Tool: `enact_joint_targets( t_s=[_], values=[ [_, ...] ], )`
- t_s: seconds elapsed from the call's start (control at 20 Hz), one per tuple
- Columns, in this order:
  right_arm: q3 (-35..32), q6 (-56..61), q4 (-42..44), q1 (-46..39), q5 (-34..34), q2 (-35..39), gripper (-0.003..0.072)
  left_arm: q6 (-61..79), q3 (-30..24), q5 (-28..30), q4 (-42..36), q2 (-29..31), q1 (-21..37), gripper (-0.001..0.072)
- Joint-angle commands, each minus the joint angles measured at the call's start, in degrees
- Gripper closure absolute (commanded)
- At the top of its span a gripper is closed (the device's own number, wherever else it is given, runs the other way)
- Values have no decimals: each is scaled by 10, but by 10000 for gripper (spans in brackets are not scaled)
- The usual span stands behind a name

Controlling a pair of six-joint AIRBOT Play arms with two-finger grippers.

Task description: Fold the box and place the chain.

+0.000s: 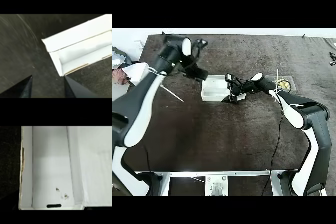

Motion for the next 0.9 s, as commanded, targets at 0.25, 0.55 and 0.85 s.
enact_joint_targets(
  t_s=[0.25,0.55,0.85],
  values=[
    [0,0,0,0,0,0,567,231,-88,95,-203,29,120,429],
    [0,0,0,0,0,0,568,218,-107,165,-246,29,150,430],
    [0,0,0,0,0,0,567,423,-118,147,-385,-5,175,329]
  ],
)
